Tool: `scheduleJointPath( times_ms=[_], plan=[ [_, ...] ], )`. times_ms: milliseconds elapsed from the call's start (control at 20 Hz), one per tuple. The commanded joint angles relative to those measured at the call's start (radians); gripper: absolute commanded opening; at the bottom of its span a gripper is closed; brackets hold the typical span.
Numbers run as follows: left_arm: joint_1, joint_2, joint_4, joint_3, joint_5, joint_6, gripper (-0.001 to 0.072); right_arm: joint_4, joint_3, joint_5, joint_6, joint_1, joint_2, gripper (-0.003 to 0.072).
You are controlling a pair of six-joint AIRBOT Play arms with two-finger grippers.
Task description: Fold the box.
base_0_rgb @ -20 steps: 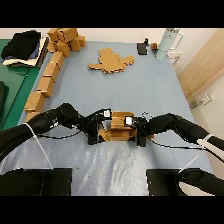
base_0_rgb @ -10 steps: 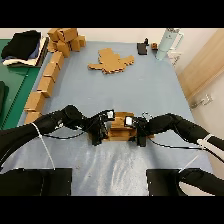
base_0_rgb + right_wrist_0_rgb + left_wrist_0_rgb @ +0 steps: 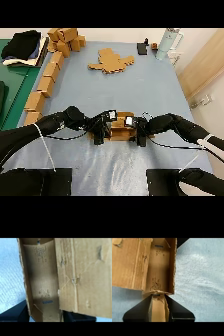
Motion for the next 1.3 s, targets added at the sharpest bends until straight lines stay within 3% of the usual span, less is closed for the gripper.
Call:
scheduleJointPath(
  times_ms=[0, 100, 150, 250, 350, 500, 600, 950, 1000, 1050, 1100, 1250],
  plan=[
    [-0.02, -0.001, -0.005, 0.001, 0.035, 0.033, 0.0213, 0.001, 0.0, 0.0, 0.0, 0.0, 0.0, 0.048],
    [-0.033, 0.0, -0.013, 0.001, 0.057, 0.033, 0.019, 0.001, 0.0, 0.0, 0.0, 0.0, 0.0, 0.048],
    [-0.037, -0.001, -0.023, 0.001, 0.061, 0.035, 0.0105, 0.001, 0.0, 0.0, 0.0, 0.0, 0.0, 0.048],
    [-0.045, -0.001, -0.05, 0.001, 0.061, 0.036, 0.0118, 0.001, 0.0, 0.0, 0.0, 0.0, 0.0, 0.0481],
    [-0.046, 0.0, -0.053, 0.001, 0.054, 0.036, 0.0308, 0.0, 0.0, 0.0, 0.0, 0.0, 0.0, 0.048],
    [-0.046, 0.0, -0.053, 0.001, 0.029, 0.036, 0.0328, 0.001, 0.0, 0.0, 0.0, 0.0, 0.0, 0.048],
    [-0.046, -0.001, -0.053, 0.001, 0.027, 0.035, 0.0585, 0.001, 0.0, 0.0, 0.0, 0.0, 0.0, 0.048],
    [-0.044, 0.001, -0.051, 0.001, 0.029, 0.023, 0.0591, 0.001, 0.0, 0.0, 0.0, 0.0, 0.0, 0.048],
    [-0.043, 0.003, -0.039, 0.001, 0.029, -0.003, 0.0491, 0.0, 0.0, 0.0, 0.0, 0.0, 0.0, 0.048],
    [-0.042, 0.011, 0.0, 0.001, 0.029, -0.033, 0.0177, 0.001, 0.0, 0.0, 0.0, 0.0, 0.0, 0.048],
    [-0.043, 0.028, 0.082, 0.001, 0.028, -0.085, 0.002, 0.0, 0.0, 0.0, 0.0, 0.0, 0.0, 0.0481],
    [-0.028, 0.105, 0.325, 0.001, 0.026, -0.381, 0.0013, 0.001, 0.0, 0.0, 0.0, 0.0, 0.0, 0.048]
  ],
)
